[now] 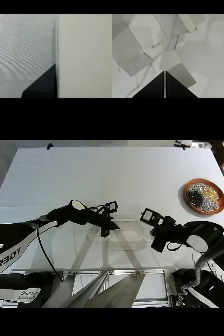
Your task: Fold the box and place the chain.
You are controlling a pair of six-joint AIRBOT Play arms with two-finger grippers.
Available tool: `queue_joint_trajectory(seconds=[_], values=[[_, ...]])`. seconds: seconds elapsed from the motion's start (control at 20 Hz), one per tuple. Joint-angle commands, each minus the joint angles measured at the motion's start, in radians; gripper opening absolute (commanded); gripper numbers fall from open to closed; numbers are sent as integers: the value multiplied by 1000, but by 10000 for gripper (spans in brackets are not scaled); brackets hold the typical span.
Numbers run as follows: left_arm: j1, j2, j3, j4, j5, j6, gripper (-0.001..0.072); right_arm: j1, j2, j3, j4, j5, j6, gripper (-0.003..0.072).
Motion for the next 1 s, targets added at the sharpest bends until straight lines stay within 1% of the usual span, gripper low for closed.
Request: queue_joint_trajectory(seconds=[0.0,0.1,0.15,0.2,0.25,0.3,0.4,0.55,0.7,0.8,0.85,0.95], values=[[-1,0,0,0,-1,0,12,18,8,-69,-46,-57,-55,7],[-1,0,0,0,-1,0,12,18,21,-114,-42,-66,-129,11],[-1,0,0,0,-1,0,12,18,35,-147,-30,-79,-152,115],[-1,0,0,0,-2,0,12,18,49,-176,-11,-93,-169,421],[-1,0,0,0,-2,0,12,18,66,-205,23,-113,-181,646],[-1,0,0,0,-3,0,12,18,82,-228,64,-134,-195,716],[-1,0,0,0,-3,0,12,18,99,-260,151,-152,-267,716],[-1,0,0,0,-3,0,12,19,99,-282,168,-167,-307,717],[-1,0,0,0,-3,0,12,22,93,-282,221,-255,-307,717],[-1,0,0,0,-3,0,12,46,59,-282,283,-285,-341,717],[-1,0,0,0,-3,0,12,64,29,-282,293,-285,-381,717],[-1,0,0,0,-3,0,12,83,-19,-282,292,-305,-398,717]])
